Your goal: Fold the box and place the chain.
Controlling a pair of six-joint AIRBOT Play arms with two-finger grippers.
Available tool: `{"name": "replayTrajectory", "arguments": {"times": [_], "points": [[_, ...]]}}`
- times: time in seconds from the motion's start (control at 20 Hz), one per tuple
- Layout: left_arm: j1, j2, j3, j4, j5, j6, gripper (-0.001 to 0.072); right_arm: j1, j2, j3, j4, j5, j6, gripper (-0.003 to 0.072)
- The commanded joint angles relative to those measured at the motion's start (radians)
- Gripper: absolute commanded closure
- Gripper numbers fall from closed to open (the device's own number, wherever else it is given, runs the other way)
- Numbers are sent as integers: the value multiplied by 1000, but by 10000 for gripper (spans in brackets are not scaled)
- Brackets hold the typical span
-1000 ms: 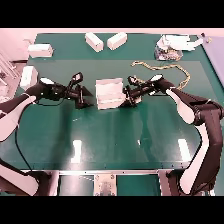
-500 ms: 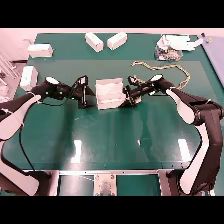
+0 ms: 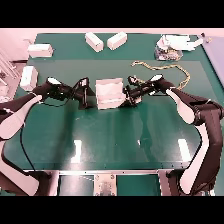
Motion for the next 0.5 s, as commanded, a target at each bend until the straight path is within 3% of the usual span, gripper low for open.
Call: {"name": "replayTrajectory", "arguments": {"times": [0.0,0.15,0.2,0.45], "points": [[0,-3,1,0,77,-10,37,1,0,0,0,0,0,188],[0,-7,0,-16,19,-14,36,1,0,0,0,0,0,188],[0,-13,0,-29,35,-16,-11,1,0,0,0,0,0,188],[7,-37,16,-31,-29,11,-11,1,0,0,0,0,0,188]]}}
